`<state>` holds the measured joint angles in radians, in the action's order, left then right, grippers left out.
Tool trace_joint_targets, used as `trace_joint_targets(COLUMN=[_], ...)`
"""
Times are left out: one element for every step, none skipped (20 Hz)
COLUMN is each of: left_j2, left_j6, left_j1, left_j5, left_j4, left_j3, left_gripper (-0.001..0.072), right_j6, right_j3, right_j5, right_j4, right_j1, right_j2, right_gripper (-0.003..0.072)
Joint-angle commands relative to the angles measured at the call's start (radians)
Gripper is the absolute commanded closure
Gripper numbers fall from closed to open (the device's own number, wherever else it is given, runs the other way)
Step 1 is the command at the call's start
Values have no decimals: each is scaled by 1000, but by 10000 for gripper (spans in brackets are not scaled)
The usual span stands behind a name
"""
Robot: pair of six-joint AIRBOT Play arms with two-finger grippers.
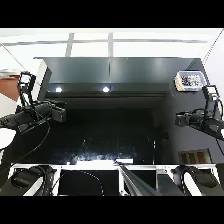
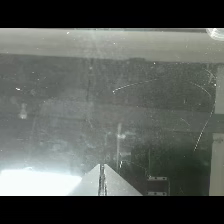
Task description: Fold the box and place the chain.
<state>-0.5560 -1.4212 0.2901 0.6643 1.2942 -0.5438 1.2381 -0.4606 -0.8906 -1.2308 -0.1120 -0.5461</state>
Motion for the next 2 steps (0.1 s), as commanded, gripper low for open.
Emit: trace_joint_targets(left_j2=[-1,-1], left_j6=[0,0], left_j1=[1,1], left_j5=[0,0], left_j4=[0,0], left_j3=[0,0], left_gripper=[678,678], right_j6=[0,0], right_j3=[1,1], right_j5=[0,0], right_j4=[0,0], right_j1=[0,0], right_j2=[1,1], right_gripper=[648,648])
